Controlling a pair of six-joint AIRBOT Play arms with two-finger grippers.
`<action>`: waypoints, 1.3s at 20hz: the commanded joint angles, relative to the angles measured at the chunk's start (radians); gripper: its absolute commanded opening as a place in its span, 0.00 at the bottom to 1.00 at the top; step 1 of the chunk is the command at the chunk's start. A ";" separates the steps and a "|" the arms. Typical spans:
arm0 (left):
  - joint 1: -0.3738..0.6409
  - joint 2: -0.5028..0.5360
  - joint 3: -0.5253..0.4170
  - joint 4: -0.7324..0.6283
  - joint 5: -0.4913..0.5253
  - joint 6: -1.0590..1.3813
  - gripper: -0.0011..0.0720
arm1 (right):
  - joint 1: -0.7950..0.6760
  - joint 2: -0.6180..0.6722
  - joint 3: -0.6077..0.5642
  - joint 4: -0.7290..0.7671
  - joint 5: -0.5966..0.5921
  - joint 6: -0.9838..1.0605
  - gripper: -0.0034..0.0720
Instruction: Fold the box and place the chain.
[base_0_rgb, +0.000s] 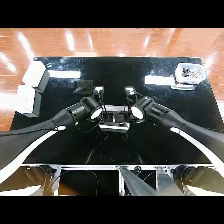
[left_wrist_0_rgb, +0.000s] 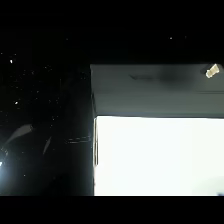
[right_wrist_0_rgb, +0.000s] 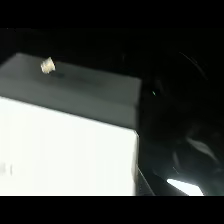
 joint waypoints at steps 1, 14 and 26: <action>0.000 0.000 0.000 -0.002 -0.003 -0.003 0.05 | 0.013 0.120 0.000 -0.071 0.121 -0.042 0.74; -0.001 0.000 0.000 -0.002 -0.003 -0.003 0.05 | -0.476 0.456 0.000 -0.562 0.211 -0.072 0.81; -0.001 0.000 0.000 -0.002 0.002 -0.002 0.05 | -1.006 -0.219 0.495 -0.274 -0.122 -0.258 1.00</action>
